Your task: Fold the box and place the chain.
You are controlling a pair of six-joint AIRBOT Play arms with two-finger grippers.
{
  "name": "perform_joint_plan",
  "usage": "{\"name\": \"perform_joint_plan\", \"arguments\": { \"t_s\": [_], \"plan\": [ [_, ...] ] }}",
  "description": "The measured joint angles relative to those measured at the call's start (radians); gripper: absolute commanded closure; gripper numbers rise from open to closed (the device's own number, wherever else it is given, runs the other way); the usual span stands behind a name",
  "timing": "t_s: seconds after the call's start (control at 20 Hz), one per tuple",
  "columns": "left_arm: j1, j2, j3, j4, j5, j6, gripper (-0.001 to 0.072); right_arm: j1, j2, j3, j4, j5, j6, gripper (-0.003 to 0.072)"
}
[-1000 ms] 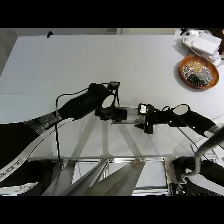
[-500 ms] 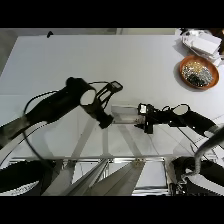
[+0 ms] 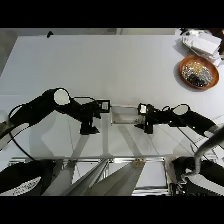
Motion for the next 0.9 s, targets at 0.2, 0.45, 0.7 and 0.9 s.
{"name": "perform_joint_plan", "arguments": {
  "t_s": [0.2, 0.45, 0.7, 0.9],
  "plan": [
    [0.024, -0.088, -0.008, -0.113, 0.090, 0.159, 0.0010, 0.000, 0.000, 0.000, 0.000, 0.000, 0.000, 0.0209],
    [0.015, -0.137, -0.001, -0.180, 0.157, 0.274, 0.0009, 0.000, 0.000, 0.000, 0.000, 0.000, 0.000, 0.0209],
    [-0.014, -0.149, 0.003, -0.219, 0.198, 0.345, 0.0009, 0.000, 0.000, 0.000, 0.000, 0.000, 0.000, 0.0209],
    [-0.037, -0.159, 0.004, -0.241, 0.214, 0.362, 0.0009, 0.000, 0.000, 0.000, 0.000, 0.001, 0.000, 0.0209]
  ]
}}
